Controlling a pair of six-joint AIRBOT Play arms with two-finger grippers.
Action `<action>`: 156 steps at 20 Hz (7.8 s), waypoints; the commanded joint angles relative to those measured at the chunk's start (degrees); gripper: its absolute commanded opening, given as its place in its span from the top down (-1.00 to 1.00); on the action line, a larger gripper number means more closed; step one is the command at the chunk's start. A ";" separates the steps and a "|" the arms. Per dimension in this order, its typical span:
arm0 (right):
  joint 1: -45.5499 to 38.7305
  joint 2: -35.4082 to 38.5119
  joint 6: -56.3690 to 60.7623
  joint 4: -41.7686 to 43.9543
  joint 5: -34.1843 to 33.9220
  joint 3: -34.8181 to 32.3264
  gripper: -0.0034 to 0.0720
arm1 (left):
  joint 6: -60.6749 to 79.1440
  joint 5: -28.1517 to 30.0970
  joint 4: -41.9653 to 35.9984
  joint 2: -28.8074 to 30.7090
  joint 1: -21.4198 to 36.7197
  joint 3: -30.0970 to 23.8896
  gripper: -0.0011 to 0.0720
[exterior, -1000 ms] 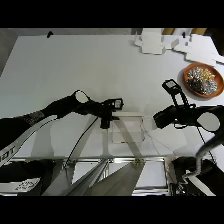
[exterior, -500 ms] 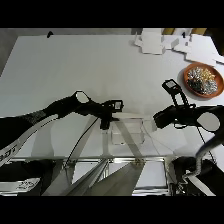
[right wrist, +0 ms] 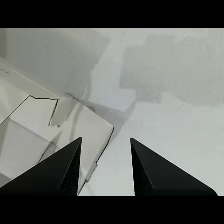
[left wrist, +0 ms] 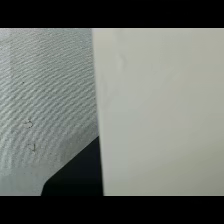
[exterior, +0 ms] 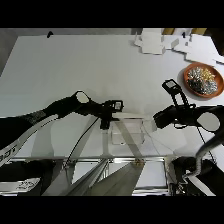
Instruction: Fold the box and place the chain.
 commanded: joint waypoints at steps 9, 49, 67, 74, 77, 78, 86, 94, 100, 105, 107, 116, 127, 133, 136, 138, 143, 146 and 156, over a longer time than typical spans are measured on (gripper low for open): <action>0.04 0.04 -2.82 0.24 4.61 0.04 0.01 | -0.02 0.04 0.11 0.04 0.00 -0.04 0.94; 26.29 10.25 -53.31 4.26 -25.88 -24.94 -0.91 | 0.00 0.02 0.11 0.04 0.00 -0.04 0.94; 2.86 6.95 -74.01 28.61 -19.04 -20.70 -0.91 | -0.02 0.02 0.11 0.04 0.00 -0.04 0.94; -5.81 -2.75 -94.12 44.26 -15.45 -19.91 -0.91 | 0.00 0.02 0.11 0.04 0.00 -0.04 0.94; -8.74 -7.02 -97.61 45.92 -13.99 -19.02 -0.91 | -0.02 0.02 0.11 0.04 0.00 -0.04 0.94; -9.68 -8.48 -97.96 46.62 -13.22 -18.88 -0.91 | -0.02 0.02 0.11 0.04 0.00 -0.04 0.94; -12.02 -18.60 -108.21 50.23 -7.65 -16.41 -0.90 | -0.02 0.02 0.11 0.04 0.00 -0.04 0.94; -12.02 -24.15 -110.51 50.29 -5.88 -13.92 -0.80 | -0.02 0.02 0.11 0.04 0.00 -0.04 0.94; -12.00 -26.64 -111.30 50.90 -6.12 -13.92 -0.76 | -0.02 0.02 0.11 0.04 0.00 -0.04 0.94; -10.54 -27.54 -112.72 53.48 -6.86 -13.92 -0.60 | -0.02 0.02 0.11 0.04 0.00 -0.04 0.94; -10.54 -27.56 -112.67 53.20 -7.65 -13.92 -0.61 | -0.02 0.02 0.11 0.04 0.00 -0.04 0.94; -10.54 -27.58 -112.72 53.40 -8.59 -13.92 -0.44 | -0.02 0.02 0.11 0.04 0.00 -0.04 0.94; -10.56 -27.61 -112.67 52.35 -8.98 -13.92 -0.24 | -0.02 0.02 0.11 0.04 0.00 -0.04 0.94; -10.54 -27.61 -112.67 52.35 -8.96 -13.92 -0.24 | -0.02 0.02 0.11 0.04 0.00 -0.04 0.94; -10.54 -27.61 -112.67 52.35 -8.96 -13.92 -0.24 | -0.02 0.02 0.11 0.04 0.00 -0.04 0.94; -10.54 -27.61 -112.67 52.35 -8.96 -13.94 -0.24 | 0.00 0.02 0.11 0.04 0.00 -0.04 0.94; -10.54 -27.61 -112.67 52.35 -8.96 -13.94 -0.24 | -0.02 0.02 0.11 0.04 0.00 -0.04 0.94; -10.54 -27.61 -112.67 52.35 -8.96 -13.94 -0.24 | 0.00 0.04 0.11 0.04 0.00 -0.04 0.95; -10.56 -27.61 -112.67 52.35 -8.96 -13.92 -0.24 | -0.02 -0.22 -0.26 0.04 0.00 -0.04 0.95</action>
